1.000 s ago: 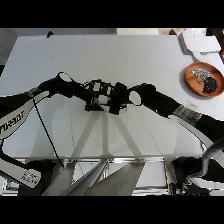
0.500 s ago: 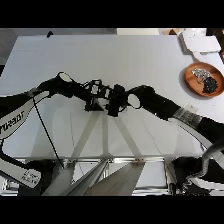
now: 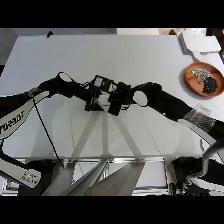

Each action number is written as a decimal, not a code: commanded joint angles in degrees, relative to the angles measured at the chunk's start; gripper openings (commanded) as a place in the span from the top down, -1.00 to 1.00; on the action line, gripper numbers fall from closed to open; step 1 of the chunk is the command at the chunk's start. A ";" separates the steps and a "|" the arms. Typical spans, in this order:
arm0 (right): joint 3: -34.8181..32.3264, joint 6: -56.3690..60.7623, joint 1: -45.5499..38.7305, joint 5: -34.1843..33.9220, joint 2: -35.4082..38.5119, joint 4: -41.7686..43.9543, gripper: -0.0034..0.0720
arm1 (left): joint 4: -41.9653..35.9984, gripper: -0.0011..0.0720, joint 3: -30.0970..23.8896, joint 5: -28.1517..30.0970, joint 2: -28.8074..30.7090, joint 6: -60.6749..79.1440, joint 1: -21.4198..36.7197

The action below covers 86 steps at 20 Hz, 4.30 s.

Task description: Fold the box and place the chain.

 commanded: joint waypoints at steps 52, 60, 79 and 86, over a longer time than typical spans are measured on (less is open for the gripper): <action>-22.14 -19.69 -18.12 1.88 -1.88 60.46 0.87 | 0.00 0.22 0.02 0.02 0.00 0.02 0.00; -22.14 -19.47 -17.97 2.97 -1.79 58.21 0.87 | 0.00 0.22 0.02 0.02 0.00 0.02 0.00; -21.79 13.46 -34.45 28.06 19.04 1.68 0.87 | 0.00 0.22 0.02 0.02 0.00 0.02 0.00; -21.79 38.03 -34.45 23.91 19.02 -7.87 0.87 | 0.00 0.22 0.02 0.02 0.00 0.02 0.00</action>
